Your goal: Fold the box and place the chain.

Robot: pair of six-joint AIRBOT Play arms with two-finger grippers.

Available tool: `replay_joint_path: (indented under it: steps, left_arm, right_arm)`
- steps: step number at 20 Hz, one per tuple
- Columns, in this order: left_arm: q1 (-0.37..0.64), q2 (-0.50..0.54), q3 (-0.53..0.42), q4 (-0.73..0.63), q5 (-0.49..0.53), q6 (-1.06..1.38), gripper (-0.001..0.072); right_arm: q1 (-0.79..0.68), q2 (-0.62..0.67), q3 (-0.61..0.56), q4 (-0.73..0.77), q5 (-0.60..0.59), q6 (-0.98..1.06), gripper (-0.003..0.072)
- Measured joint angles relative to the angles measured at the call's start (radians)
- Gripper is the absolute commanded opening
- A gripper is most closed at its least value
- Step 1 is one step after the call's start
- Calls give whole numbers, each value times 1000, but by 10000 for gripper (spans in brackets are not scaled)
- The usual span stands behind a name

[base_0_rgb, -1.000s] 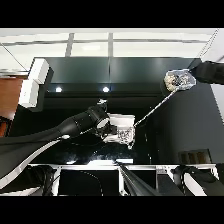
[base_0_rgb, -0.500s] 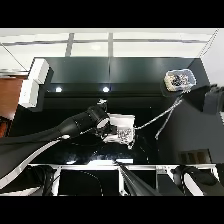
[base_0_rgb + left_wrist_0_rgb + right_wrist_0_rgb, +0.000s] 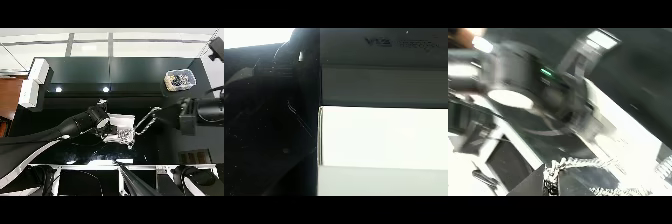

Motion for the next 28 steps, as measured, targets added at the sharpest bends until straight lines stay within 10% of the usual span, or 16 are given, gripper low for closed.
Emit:
replay_joint_path:
  steps: [11, 20, 21, 23, 28]
  left_arm:
    - [0, 0, 0, 0, 0, 0, 29]
    - [0, 0, 0, 0, 0, 0, 29]
    - [0, 0, 0, 0, 0, 0, 29]
    - [0, 0, 0, 0, 0, 0, 29]
    - [0, 0, 0, 0, 0, 0, 29]
  right_arm:
    - [145, -122, -23, -43, -138, -5, 15]
    - [181, -146, -273, -8, -287, -6, 23]
    - [192, -155, -291, 3, -313, -7, 63]
    - [198, -168, -314, 2, -333, -8, 580]
    - [61, -155, -328, -122, -225, -105, 583]
